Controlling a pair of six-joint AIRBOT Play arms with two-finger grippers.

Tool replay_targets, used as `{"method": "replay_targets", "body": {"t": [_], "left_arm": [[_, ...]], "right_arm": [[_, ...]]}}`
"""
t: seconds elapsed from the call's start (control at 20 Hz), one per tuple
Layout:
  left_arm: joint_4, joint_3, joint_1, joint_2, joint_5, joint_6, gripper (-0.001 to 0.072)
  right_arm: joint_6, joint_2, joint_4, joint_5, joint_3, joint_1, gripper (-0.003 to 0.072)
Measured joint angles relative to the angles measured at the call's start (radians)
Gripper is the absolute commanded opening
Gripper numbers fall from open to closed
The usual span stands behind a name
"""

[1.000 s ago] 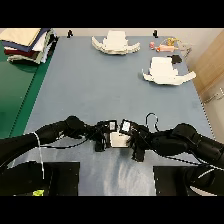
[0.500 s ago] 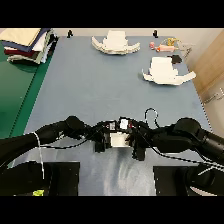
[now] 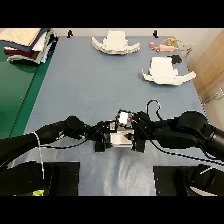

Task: Fold the box.

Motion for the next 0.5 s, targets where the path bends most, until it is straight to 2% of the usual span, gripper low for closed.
{"method": "replay_targets", "body": {"t": [0.25,0.5], "left_arm": [[0.000,0.000,0.000,0.000,0.001,0.000,0.0527],[0.000,0.000,0.000,0.000,0.001,-0.001,0.0527]], "right_arm": [[-0.051,-0.018,-0.066,0.004,0.002,0.000,0.0484],[-0.150,-0.097,0.003,-0.068,0.003,0.000,0.0485]]}}
